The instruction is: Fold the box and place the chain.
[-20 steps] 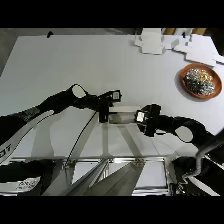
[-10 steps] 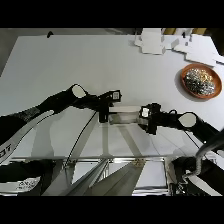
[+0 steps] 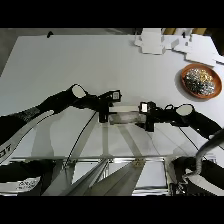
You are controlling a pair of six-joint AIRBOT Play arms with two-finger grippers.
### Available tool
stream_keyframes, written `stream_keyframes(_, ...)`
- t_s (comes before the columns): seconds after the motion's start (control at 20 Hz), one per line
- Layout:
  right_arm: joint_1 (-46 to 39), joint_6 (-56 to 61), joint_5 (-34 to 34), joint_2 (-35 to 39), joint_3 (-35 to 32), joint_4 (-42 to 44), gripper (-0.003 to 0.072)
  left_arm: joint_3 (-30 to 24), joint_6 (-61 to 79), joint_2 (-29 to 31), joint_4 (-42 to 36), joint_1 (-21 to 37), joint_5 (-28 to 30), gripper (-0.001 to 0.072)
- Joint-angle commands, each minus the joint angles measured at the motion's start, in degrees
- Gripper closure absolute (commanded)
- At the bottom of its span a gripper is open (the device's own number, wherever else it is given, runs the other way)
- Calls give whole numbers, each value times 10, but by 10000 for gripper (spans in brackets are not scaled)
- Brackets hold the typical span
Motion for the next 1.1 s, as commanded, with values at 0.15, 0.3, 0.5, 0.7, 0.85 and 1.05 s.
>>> stream_keyframes(0.15,-11,-49,29,-34,3,8,37,0,0,0,0,0,0,707)
stream_keyframes(0.3,-11,-75,30,-35,3,19,37,0,0,0,0,0,0,707)
stream_keyframes(0.5,-11,-75,30,-35,3,35,37,0,0,0,0,0,0,707)
stream_keyframes(0.7,-2,-75,39,-35,3,37,41,0,0,0,0,0,0,707)
stream_keyframes(0.85,-1,-75,42,-35,2,33,41,0,0,0,0,0,0,707)
stream_keyframes(1.05,3,-75,33,-35,-9,32,42,0,0,0,0,0,0,707)
